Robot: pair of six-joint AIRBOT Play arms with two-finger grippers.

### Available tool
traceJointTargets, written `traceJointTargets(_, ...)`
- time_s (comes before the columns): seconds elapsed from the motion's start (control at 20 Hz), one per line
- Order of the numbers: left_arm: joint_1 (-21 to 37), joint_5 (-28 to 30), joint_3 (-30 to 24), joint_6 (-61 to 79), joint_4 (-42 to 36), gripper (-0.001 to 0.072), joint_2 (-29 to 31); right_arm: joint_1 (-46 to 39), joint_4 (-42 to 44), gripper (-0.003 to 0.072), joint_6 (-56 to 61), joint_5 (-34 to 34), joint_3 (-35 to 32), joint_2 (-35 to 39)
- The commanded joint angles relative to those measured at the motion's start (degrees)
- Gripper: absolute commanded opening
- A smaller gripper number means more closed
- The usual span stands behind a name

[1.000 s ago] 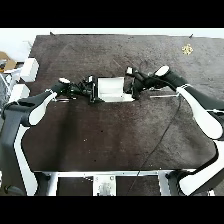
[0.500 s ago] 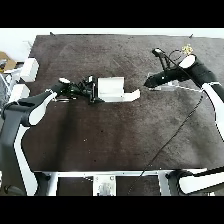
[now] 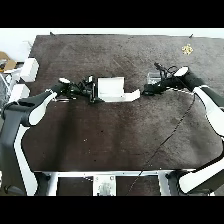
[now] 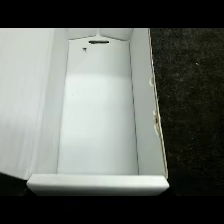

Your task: Fold the box and place the chain.

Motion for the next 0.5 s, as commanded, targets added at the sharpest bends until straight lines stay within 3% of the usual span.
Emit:
traceJointTargets(0.0, 0.0, 0.0, 0.0, 0.0, 0.0, 0.0222, 0.0, 1.8, 3.9, 0.0006, -1.1, -0.1, -0.3, -1.7)
traceJointTargets(0.2, 0.0, 0.0, 0.0, 0.0, 0.0, 0.0222, 0.0, 4.2, 7.3, 0.0007, -3.6, -0.9, -1.3, -1.7)
traceJointTargets(0.25, 0.0, 0.0, 0.0, 0.0, 0.0, 0.0222, 0.0, 4.2, 7.6, 0.0044, -3.6, -1.0, -1.2, -1.7)
traceJointTargets(0.3, 0.0, 0.0, 0.0, 0.0, 0.0, 0.0222, 0.0, 4.0, 9.0, 0.0238, -4.0, -0.9, -1.1, -1.6)
traceJointTargets(0.35, 0.0, 0.0, 0.0, 0.0, 0.0, 0.0223, 0.0, 3.8, 11.4, 0.0352, -5.6, -0.9, -1.1, -1.4)
traceJointTargets(0.45, 0.0, 0.0, 0.0, 0.0, 0.0, 0.0222, 0.0, 3.7, 16.5, 0.0357, -7.9, -0.9, -1.1, -0.7)
